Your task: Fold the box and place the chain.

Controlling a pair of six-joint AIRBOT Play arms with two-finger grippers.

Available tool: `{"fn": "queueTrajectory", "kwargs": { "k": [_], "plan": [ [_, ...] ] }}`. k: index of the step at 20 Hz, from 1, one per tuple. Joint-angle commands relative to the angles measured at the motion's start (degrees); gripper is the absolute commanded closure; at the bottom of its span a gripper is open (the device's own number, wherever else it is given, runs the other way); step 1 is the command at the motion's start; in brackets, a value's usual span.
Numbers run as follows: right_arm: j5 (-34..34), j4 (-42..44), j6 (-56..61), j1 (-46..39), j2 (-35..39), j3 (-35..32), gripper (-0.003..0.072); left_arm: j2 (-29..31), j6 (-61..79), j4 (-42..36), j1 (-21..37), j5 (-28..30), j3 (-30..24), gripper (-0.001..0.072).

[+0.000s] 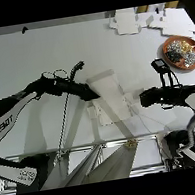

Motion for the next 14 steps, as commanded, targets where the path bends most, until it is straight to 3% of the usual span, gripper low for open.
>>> {"fn": "queueTrajectory", "kwargs": {
  "k": [1,4,6,9,14],
  "plan": [
    [-0.02,0.00,0.02,0.07,0.04,-0.04,0.0671,-1.01,1.05,0.50,-0.48,-3.17,0.39,0.0240],
    [-0.02,0.00,0.02,0.07,0.04,-0.04,0.0671,-1.01,0.98,2.49,-0.48,-3.34,0.39,0.0498],
    [-0.02,-0.02,0.00,0.07,0.04,-0.04,0.0671,-0.98,1.03,3.61,-0.44,-3.23,0.39,0.0531],
    [-0.02,0.00,0.00,0.07,0.04,-0.04,0.0671,-0.81,4.11,3.61,-0.35,-3.10,0.39,0.0704],
    [0.00,-0.02,-0.02,0.07,0.04,-0.04,0.0671,0.28,11.47,3.56,-0.35,-2.54,0.39,0.0706]
  ]
}}
